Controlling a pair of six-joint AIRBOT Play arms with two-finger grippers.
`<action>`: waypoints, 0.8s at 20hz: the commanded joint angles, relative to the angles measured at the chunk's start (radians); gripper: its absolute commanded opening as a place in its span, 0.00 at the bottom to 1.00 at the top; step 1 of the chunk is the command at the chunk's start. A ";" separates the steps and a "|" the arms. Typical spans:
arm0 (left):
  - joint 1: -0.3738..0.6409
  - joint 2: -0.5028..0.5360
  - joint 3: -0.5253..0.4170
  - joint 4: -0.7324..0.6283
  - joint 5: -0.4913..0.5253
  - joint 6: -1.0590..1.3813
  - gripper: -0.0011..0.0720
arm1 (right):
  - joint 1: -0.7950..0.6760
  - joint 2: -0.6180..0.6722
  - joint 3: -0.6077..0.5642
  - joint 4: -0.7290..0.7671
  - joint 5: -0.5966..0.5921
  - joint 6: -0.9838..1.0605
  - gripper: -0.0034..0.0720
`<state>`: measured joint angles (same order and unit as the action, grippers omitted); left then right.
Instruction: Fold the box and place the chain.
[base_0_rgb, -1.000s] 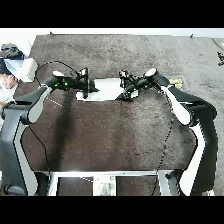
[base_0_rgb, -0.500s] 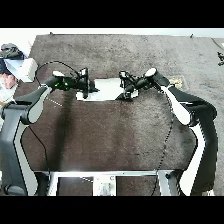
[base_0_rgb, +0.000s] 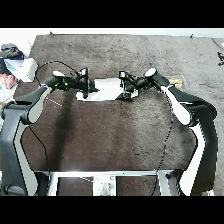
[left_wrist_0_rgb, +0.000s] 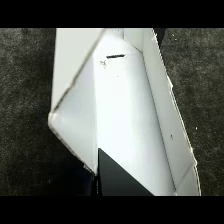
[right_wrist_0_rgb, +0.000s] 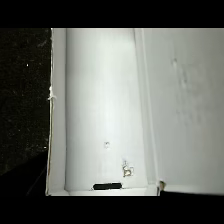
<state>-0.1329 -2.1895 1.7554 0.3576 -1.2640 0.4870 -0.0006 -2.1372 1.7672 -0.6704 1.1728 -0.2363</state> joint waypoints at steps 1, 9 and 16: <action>0.001 0.000 0.000 0.000 0.000 0.000 0.03 | -0.001 -0.001 0.001 0.001 -0.006 0.001 0.40; 0.001 0.000 0.000 0.000 0.000 0.000 0.03 | -0.001 -0.001 0.001 0.001 -0.006 0.001 0.40; 0.001 0.000 0.000 -0.002 -0.010 -0.017 0.03 | -0.001 -0.001 0.001 0.001 -0.006 0.001 0.40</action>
<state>-0.1329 -2.1899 1.7554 0.3573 -1.2644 0.4808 -0.0010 -2.1372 1.7672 -0.6701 1.1667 -0.2359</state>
